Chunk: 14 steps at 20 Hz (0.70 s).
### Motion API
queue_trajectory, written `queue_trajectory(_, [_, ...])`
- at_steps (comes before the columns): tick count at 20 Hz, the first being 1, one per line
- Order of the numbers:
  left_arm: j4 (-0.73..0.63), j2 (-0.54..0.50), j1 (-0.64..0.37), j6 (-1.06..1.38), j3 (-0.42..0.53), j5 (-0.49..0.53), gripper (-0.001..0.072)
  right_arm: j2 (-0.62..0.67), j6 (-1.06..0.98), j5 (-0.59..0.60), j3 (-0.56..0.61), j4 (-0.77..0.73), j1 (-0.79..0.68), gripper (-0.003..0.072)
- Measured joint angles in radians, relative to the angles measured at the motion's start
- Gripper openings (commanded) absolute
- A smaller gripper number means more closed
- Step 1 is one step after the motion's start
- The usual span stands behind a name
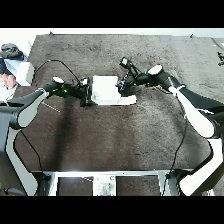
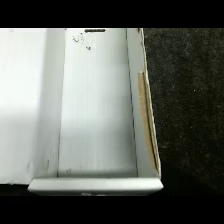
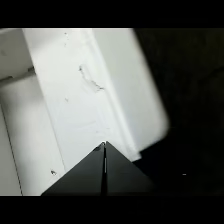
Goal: Fold the box and place the chain.
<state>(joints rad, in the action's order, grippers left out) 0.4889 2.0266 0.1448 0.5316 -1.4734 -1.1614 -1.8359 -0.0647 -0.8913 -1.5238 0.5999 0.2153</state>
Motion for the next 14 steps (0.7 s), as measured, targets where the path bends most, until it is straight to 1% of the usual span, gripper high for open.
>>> queue_trajectory(2, [0.000, 0.000, 0.000, 0.000, 0.000, 0.000, 0.0346, 0.051, 0.000, -0.006, 0.000, 0.018, -0.010, 0.0012])
queue_trajectory(3, [0.000, 0.000, 0.000, 0.000, 0.000, 0.000, 0.0347, 0.078, 0.000, -0.021, 0.000, 0.033, -0.016, 0.0059])
queue_trajectory(4, [0.000, 0.000, 0.000, 0.000, 0.000, 0.000, 0.0346, 0.100, 0.000, -0.038, 0.000, 0.054, -0.018, 0.0358])
queue_trajectory(5, [0.000, 0.000, 0.000, 0.000, 0.000, 0.000, 0.0346, 0.118, 0.000, -0.067, 0.000, 0.084, -0.020, 0.0680])
queue_trajectory(6, [0.000, 0.000, 0.000, 0.000, 0.000, 0.000, 0.0347, 0.129, 0.000, -0.105, 0.000, 0.111, -0.022, 0.0707])
queue_trajectory(9, [0.000, 0.000, 0.000, 0.000, 0.000, 0.000, 0.0347, 0.127, 0.001, -0.199, 0.000, 0.188, -0.022, 0.0708])
queue_trajectory(14, [0.000, 0.000, 0.000, 0.000, 0.000, 0.000, 0.0347, 0.058, 0.033, -0.254, 0.000, 0.250, -0.020, 0.0707])
